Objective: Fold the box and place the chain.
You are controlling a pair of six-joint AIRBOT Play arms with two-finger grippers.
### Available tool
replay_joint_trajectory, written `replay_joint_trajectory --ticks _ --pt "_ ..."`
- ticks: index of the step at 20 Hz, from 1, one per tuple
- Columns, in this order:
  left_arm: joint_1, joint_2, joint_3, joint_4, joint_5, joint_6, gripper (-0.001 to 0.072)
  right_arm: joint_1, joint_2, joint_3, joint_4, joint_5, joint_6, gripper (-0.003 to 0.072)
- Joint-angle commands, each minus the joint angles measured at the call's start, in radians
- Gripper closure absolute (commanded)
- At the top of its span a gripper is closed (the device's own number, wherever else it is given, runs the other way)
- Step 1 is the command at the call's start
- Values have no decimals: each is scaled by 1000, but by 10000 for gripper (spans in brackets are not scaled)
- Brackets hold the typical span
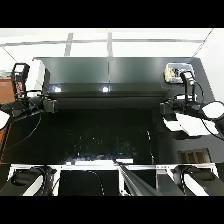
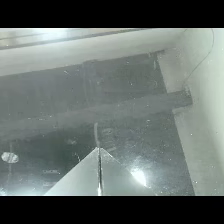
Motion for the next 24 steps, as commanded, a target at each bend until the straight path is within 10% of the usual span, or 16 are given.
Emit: replay_joint_trajectory --ticks 1,11,18,19,20,21,22,24 --pt "-1 0 0 0 0 0 682 1 0 0 0 0 0 670" --pt "-1 0 0 0 1 0 681 1 0 0 0 0 0 669" --pt "-1 -18 -5 -7 177 -5 682 3 -1 0 130 -154 0 669" --pt "-1 -37 -8 -8 201 -5 682 4 -1 0 134 -224 1 650" --pt "-2 -65 -16 -36 240 -5 670 4 -2 0 139 -282 0 319" --pt "-3 -100 -20 -69 264 -5 462 3 -5 0 136 -317 -3 -19" --pt "-7 -142 -18 -106 262 -4 31 -1 -8 0 113 -334 -3 -21" --pt "-7 -207 -1 -131 203 -5 4 -61 -12 18 15 -354 35 -19"
